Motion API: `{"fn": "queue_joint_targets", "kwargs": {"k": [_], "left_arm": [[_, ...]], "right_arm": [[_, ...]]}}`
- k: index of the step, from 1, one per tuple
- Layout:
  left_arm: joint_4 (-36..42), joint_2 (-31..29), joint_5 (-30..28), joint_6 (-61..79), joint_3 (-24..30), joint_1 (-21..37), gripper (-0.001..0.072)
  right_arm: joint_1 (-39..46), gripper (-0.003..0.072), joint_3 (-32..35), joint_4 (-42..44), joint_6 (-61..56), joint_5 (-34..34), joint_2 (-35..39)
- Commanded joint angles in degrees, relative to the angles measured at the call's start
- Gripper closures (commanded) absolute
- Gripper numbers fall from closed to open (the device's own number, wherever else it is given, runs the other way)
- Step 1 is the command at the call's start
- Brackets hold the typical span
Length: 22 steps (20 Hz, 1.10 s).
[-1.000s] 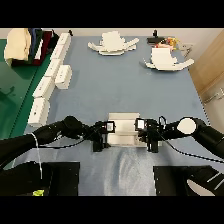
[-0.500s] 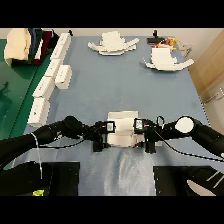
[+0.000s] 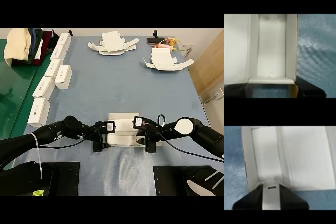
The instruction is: Fold the box.
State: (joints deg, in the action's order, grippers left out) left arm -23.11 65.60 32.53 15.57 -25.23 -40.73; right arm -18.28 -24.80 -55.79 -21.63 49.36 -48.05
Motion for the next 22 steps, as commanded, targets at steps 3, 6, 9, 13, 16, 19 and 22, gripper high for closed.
{"fn": "queue_joint_targets", "kwargs": {"k": [3,6,9,13,16,19,22], "left_arm": [[0.0,0.0,0.0,0.0,-0.1,0.0,0.0406],[0.0,0.0,0.0,0.0,-0.1,0.0,0.0406],[0.0,0.0,0.0,0.0,-0.1,0.0,0.0406],[0.0,0.0,0.0,0.0,-0.1,0.0,0.0406],[0.0,0.0,0.0,0.0,-0.1,0.0,0.0406],[0.0,0.0,0.0,0.0,-0.1,0.0,0.0406],[0.0,0.0,0.0,0.0,-0.1,0.0,0.0406]], "right_arm": [[0.0,0.0681,-4.1,-20.9,-37.6,8.9,6.0],[0.9,0.0682,-7.2,-39.4,-64.2,16.4,9.2],[6.9,0.0682,-8.1,-50.5,-82.8,26.0,8.6],[15.3,0.0682,-5.4,-33.0,-77.6,25.2,1.0],[15.3,0.0682,-4.5,-20.5,-70.3,21.6,-4.5],[15.3,0.0682,-4.5,-10.7,-64.6,19.5,-5.5],[15.3,0.0682,-4.5,-8.1,-63.1,19.4,-4.8]]}}
